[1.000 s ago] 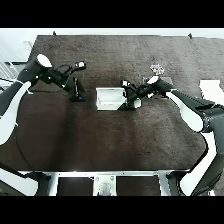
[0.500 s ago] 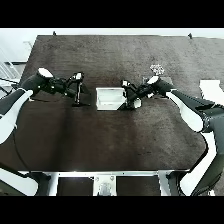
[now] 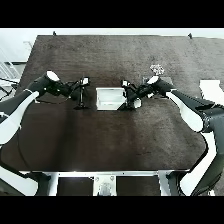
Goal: Fold the box and place the chain.
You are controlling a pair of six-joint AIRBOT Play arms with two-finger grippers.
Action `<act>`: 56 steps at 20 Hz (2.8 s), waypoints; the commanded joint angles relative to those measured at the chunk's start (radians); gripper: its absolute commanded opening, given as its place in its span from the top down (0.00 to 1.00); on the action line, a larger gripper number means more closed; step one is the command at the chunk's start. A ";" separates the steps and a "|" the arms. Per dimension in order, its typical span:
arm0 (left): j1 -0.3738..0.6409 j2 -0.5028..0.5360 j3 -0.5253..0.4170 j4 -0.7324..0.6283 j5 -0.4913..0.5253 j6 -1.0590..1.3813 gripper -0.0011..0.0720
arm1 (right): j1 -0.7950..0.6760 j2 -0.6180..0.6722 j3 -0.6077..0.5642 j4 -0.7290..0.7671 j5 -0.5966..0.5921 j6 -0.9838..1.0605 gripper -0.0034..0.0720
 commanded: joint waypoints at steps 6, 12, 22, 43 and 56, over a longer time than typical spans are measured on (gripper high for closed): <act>-0.011 -0.053 0.101 0.031 -0.034 -0.088 0.15 | 0.000 0.000 0.000 0.000 0.000 0.000 0.19; -0.014 -0.053 0.101 -0.018 -0.045 -0.130 0.07 | 0.000 0.000 0.000 0.000 0.000 0.000 0.19; -0.047 -0.111 0.162 0.069 -0.055 0.063 0.06 | 0.000 0.000 0.000 0.000 0.000 0.000 0.19; -0.048 -0.130 0.171 -0.007 -0.085 0.054 0.00 | 0.000 0.000 0.000 0.000 0.000 0.000 0.19; -0.080 -0.160 0.171 -0.056 -0.035 0.034 0.00 | 0.000 0.000 0.000 0.000 0.000 0.000 0.19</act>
